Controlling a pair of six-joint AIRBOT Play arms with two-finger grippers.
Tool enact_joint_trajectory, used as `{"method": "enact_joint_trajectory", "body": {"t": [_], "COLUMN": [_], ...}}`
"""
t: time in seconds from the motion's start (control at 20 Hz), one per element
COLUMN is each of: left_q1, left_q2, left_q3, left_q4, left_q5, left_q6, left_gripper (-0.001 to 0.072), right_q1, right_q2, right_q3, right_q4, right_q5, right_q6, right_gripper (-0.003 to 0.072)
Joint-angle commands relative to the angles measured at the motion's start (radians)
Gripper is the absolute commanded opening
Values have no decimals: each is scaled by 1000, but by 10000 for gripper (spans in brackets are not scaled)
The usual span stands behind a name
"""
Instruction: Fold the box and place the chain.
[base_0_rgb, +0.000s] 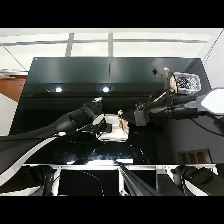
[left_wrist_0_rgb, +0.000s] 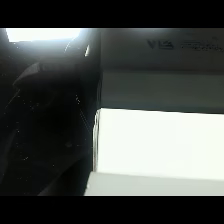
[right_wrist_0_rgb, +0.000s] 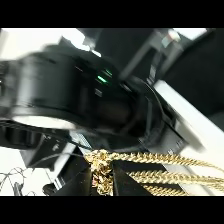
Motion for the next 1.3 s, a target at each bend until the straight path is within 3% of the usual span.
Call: {"method": "enact_joint_trajectory", "body": {"t": [0.0,0.3,0.55,0.85,0.9,1.0,1.05,1.25], "left_q1": [0,0,0,0,0,0,0,0], "left_q2": [-1,-1,-1,-1,-1,-1,-1,-1], "left_q3": [0,0,0,0,0,0,0,0], "left_q4": [0,0,0,0,0,0,0,0], "left_q5": [2,2,2,2,2,2,2,2], "left_q6": [0,0,0,0,0,0,0,0], "left_gripper": [33,33,33,33,33,33,33,33], "right_q1": [5,44,89,87,87,70,37,-232], "right_q2": [-6,-21,-107,-113,-113,-112,-105,17], "right_q3": [-92,-205,-208,-208,-208,-206,-201,-194], "right_q4": [-3,4,11,11,11,7,3,-84], "right_q5": [-42,-162,-215,-243,-253,-256,-214,-31], "right_q6": [8,8,8,9,19,39,33,-87], "right_gripper": [40,40,41,42,142,542,650,648]}}
